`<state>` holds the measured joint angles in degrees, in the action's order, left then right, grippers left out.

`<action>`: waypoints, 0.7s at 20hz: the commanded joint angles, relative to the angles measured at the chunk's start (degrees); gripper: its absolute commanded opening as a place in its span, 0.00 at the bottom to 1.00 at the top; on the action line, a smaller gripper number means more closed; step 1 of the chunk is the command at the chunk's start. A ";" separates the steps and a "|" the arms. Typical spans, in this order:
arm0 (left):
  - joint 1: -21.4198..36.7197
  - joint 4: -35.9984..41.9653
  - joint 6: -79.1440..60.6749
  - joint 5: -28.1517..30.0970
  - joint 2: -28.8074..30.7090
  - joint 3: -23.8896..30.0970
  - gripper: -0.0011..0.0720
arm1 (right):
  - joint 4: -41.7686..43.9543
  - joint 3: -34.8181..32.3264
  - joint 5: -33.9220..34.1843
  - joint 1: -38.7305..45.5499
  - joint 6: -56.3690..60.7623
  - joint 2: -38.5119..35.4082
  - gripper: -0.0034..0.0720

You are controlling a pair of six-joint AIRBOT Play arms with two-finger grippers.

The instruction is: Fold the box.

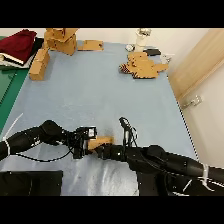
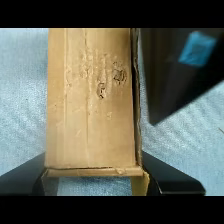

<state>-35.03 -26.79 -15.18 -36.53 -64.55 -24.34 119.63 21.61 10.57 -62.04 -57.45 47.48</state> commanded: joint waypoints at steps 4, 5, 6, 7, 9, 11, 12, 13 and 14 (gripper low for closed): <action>0.00 0.00 -0.02 -0.02 0.02 -0.02 0.47 | -20.15 6.12 23.98 7.08 9.64 -4.92 0.05; 0.00 0.00 -0.02 -0.02 0.02 -0.02 0.47 | -25.11 6.95 27.67 8.63 12.98 -4.66 0.05; 0.02 -0.02 0.00 0.02 0.02 -0.02 0.47 | -29.86 7.78 31.39 10.58 16.28 -4.20 0.05; 0.00 0.00 -0.02 0.02 0.02 -0.02 0.47 | -32.52 8.46 33.86 12.48 17.57 -3.76 0.05; 0.02 -0.02 0.00 0.02 0.02 -0.02 0.47 | -33.79 9.73 36.28 16.52 17.33 -2.60 0.05; 0.00 0.00 0.00 -0.02 0.02 -0.02 0.47 | -33.92 10.12 36.65 19.23 17.35 -1.81 0.05; 0.00 0.00 -0.02 0.00 0.02 -0.02 0.47 | -33.92 10.14 36.70 20.04 17.35 -1.66 0.05; 0.00 0.00 -0.02 -0.02 0.02 -0.02 0.47 | -33.92 10.14 36.72 20.63 17.35 -1.40 0.05; 0.02 0.00 0.00 -0.02 0.02 -0.02 0.47 | -33.92 10.14 36.70 20.72 17.38 -1.09 0.05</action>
